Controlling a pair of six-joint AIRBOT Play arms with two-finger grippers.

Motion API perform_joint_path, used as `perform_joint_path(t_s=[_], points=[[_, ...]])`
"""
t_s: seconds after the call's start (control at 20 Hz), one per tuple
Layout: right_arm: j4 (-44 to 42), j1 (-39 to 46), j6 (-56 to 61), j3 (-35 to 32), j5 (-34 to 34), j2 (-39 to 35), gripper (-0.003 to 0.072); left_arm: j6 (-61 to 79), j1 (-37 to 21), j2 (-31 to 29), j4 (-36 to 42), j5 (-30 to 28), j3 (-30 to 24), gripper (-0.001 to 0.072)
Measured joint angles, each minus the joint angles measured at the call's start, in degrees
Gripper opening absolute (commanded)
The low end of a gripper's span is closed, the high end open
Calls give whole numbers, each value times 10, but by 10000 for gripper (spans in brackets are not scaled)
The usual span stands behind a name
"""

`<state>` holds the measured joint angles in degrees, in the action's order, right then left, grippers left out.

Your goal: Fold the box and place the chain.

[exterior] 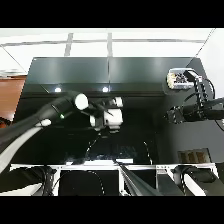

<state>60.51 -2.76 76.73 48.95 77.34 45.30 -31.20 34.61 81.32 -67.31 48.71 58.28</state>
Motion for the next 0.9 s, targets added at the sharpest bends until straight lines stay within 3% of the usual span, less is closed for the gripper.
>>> perform_joint_path(t_s=[0.25, 0.5, 0.7, 0.85, 0.9], points=[[-1, 0, 5, 0, -16, 0, 19, -156, -213, 12, -66, -45, 78, 379], [-7, 0, 13, 0, -35, 0, 19, -273, -418, 119, -76, -41, 249, 379], [-8, 0, 22, 0, -42, 0, 19, -307, -494, 234, -66, -4, 379, 380], [-9, 0, 34, 0, -43, 0, 19, -307, -514, 297, -70, 7, 432, 387], [-9, 0, 38, 0, -43, 0, 19, -307, -517, 312, -70, 9, 441, 531]])
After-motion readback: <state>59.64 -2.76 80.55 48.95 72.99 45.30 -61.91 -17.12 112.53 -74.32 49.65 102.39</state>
